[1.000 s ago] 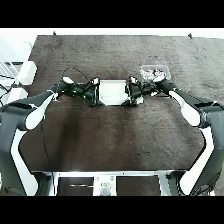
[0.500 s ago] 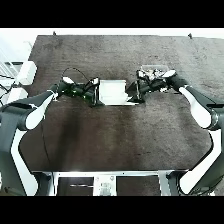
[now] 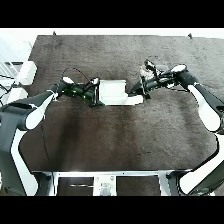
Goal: Fold the box and place the chain.
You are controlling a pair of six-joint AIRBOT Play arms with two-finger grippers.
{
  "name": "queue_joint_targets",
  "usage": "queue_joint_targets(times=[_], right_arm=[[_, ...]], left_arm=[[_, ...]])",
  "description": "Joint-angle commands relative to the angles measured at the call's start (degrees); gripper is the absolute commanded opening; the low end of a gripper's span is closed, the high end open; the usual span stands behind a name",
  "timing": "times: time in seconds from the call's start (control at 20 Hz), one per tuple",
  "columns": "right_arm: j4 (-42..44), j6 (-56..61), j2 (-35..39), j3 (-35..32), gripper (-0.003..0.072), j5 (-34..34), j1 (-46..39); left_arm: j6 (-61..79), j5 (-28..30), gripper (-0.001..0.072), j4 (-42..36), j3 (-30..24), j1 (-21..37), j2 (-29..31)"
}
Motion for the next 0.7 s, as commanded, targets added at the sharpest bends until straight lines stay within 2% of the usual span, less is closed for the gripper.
queue_joint_targets(times=[0.0, 0.15, 0.25, 0.45, 0.65], right_arm=[[5.88, 2.69, 0.2, -0.02, 0.002, -1.95, 1.79], [6.43, 4.63, -0.07, 0.0, 0.002, -12.59, 3.63], [6.25, 4.76, -1.03, 0.0, 0.0018, -17.22, 4.2], [6.23, 5.77, -3.63, 0.22, 0.0016, -22.16, 4.15], [5.51, 8.39, -5.68, 1.86, 0.0017, -22.29, 4.22]], left_arm=[[0.0, -0.17, 0.053, 0.04, -0.02, 0.04, 0.02], [0.0, -0.17, 0.053, 0.04, -0.02, 0.04, 0.02], [0.0, -0.2, 0.0529, 0.07, -0.02, 0.04, 0.02], [0.0, -0.2, 0.053, 0.04, -0.02, 0.04, 0.02], [0.0, -0.24, 0.053, 0.04, -0.02, 0.04, 0.02]])
